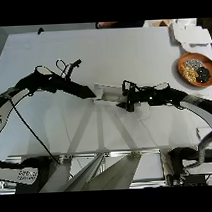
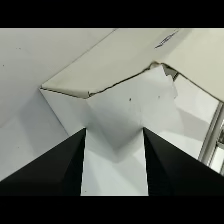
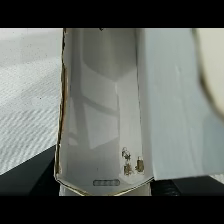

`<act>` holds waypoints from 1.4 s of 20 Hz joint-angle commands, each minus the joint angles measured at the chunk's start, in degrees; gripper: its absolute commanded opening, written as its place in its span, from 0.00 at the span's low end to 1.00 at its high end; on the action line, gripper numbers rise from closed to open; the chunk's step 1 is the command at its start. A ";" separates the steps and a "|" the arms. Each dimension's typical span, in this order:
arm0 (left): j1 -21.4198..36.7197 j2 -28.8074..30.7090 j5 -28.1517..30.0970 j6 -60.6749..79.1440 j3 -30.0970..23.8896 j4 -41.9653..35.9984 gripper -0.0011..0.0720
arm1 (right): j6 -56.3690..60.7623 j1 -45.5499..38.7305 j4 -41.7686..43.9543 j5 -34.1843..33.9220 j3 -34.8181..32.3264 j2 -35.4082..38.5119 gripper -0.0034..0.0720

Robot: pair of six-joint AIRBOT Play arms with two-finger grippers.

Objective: Fold the box and place the chain.

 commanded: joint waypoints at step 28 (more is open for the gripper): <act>-2.97 4.94 8.94 -2.58 -0.44 4.85 0.84 | 0.02 0.00 0.00 0.00 0.02 0.00 0.65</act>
